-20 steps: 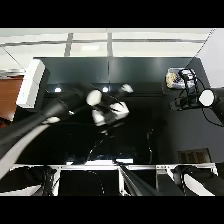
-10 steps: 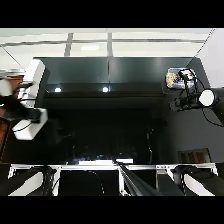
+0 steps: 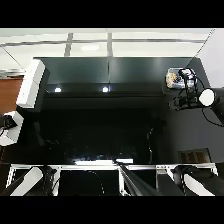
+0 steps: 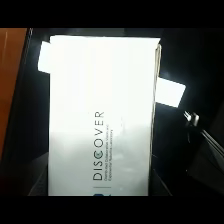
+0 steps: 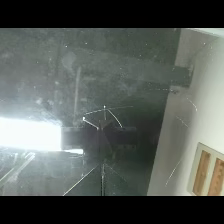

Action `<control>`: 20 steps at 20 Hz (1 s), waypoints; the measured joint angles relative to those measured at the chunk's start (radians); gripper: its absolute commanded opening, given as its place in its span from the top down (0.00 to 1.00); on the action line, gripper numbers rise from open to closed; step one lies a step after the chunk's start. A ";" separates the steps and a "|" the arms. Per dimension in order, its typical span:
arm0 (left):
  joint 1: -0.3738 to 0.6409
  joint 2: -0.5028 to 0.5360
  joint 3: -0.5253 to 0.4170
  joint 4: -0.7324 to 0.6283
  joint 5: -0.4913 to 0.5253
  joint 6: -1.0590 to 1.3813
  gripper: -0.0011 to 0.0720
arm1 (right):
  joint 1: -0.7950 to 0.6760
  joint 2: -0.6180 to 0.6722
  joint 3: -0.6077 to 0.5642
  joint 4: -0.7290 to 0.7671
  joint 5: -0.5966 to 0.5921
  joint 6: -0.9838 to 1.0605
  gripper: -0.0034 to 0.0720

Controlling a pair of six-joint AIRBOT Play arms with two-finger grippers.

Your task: Fold the box and place the chain.

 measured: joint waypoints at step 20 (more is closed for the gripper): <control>-0.040 -0.116 0.097 -0.330 0.249 0.287 0.02 | 0.010 0.001 0.001 0.028 0.062 -0.001 0.93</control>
